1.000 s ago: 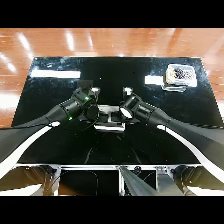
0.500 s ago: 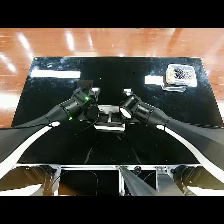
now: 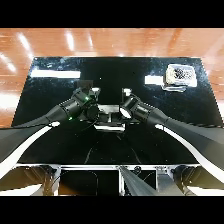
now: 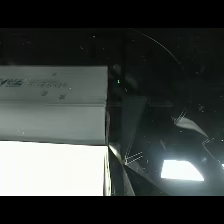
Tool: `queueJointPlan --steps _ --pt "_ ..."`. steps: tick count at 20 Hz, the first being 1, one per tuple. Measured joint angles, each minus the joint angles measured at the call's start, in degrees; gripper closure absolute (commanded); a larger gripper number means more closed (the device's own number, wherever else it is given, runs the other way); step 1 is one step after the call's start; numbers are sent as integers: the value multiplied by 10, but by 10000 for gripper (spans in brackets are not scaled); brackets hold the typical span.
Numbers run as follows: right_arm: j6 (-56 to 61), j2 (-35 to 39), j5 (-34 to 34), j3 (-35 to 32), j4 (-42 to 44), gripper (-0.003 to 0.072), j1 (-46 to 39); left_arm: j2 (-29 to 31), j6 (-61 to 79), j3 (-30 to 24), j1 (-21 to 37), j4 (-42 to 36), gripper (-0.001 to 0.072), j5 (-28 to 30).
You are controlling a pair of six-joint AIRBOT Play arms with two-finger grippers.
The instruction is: Fold the box and place the chain.
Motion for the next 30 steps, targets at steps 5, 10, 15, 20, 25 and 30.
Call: queueJointPlan --steps 5,10,15,20,25,30 --pt "-9 -1 0 0 9 421 0 0 0 0 0 0 686 0" --pt "-16 -1 -2 0 16 651 0 0 0 0 0 0 686 -1" --pt "-26 -1 -2 0 21 648 0 0 0 0 0 0 686 -1" --pt "-35 -1 10 0 30 268 0 0 0 0 0 1 686 -1" --pt "-42 8 29 3 44 267 -2 -1 2 0 0 0 686 -3" --pt "-43 13 43 17 32 269 -4 -2 2 0 0 0 686 -4"
